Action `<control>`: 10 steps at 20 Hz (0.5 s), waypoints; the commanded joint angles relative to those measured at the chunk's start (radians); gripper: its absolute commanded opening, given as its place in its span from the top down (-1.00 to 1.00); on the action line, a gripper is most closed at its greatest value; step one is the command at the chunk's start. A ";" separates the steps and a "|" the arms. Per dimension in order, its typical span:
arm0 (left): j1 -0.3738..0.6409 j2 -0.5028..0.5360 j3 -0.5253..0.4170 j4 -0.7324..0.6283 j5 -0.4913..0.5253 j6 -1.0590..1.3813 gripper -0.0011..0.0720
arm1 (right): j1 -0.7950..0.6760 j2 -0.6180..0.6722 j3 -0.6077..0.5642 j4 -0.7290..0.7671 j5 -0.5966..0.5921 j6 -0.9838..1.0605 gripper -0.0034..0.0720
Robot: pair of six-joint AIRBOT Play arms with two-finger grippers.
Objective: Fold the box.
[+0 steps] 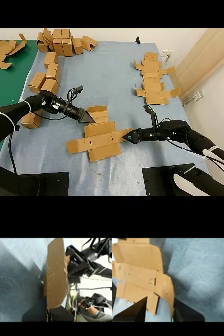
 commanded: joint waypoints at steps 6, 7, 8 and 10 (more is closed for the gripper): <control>-0.134 0.046 0.001 -0.150 0.183 0.323 0.93 | -0.042 0.001 0.129 -0.023 0.159 0.253 -0.14; -0.153 0.067 0.001 -0.165 0.223 0.381 0.94 | -0.042 0.001 0.150 -0.023 0.168 0.270 -0.14; -0.170 0.089 0.001 -0.171 0.251 0.440 0.93 | -0.042 0.001 0.165 -0.022 0.177 0.289 -0.14; -0.193 0.126 0.001 -0.146 0.265 0.533 0.94 | -0.042 0.001 0.183 -0.023 0.220 0.328 -0.14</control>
